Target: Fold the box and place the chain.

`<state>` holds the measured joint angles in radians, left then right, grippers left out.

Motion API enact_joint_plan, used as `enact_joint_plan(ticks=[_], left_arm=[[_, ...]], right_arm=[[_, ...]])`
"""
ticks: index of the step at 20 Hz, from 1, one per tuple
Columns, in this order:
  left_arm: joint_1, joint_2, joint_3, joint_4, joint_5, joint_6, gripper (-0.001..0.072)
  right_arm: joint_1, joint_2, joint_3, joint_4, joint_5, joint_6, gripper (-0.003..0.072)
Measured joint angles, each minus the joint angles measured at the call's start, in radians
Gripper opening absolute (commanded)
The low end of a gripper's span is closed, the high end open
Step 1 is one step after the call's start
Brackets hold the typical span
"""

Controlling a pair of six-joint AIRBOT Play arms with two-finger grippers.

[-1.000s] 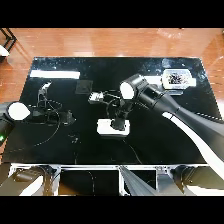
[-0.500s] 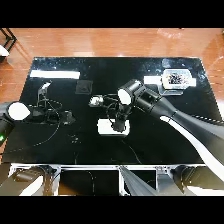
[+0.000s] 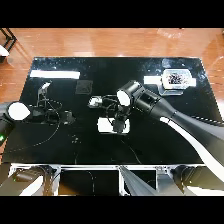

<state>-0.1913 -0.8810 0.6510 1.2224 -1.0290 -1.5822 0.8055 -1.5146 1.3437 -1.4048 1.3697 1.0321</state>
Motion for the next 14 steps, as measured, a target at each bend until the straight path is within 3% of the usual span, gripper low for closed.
enact_joint_plan(ticks=[2,4,5,14], left_arm=[[0.000,0.000,0.000,0.000,0.000,0.000,0.0637],[0.000,0.000,0.000,0.000,0.000,0.000,0.0637],[0.000,0.000,0.000,0.000,0.000,0.000,0.0637],[0.000,0.000,0.000,0.000,0.000,0.000,0.0637]], right_arm=[[0.000,0.008,0.000,0.003,0.004,0.000,0.0333],[0.000,0.012,0.000,0.005,0.006,0.000,0.0137],[0.000,0.014,0.000,0.012,0.010,0.000,0.0090],[0.000,0.021,0.000,0.010,0.006,0.000,0.0088]])
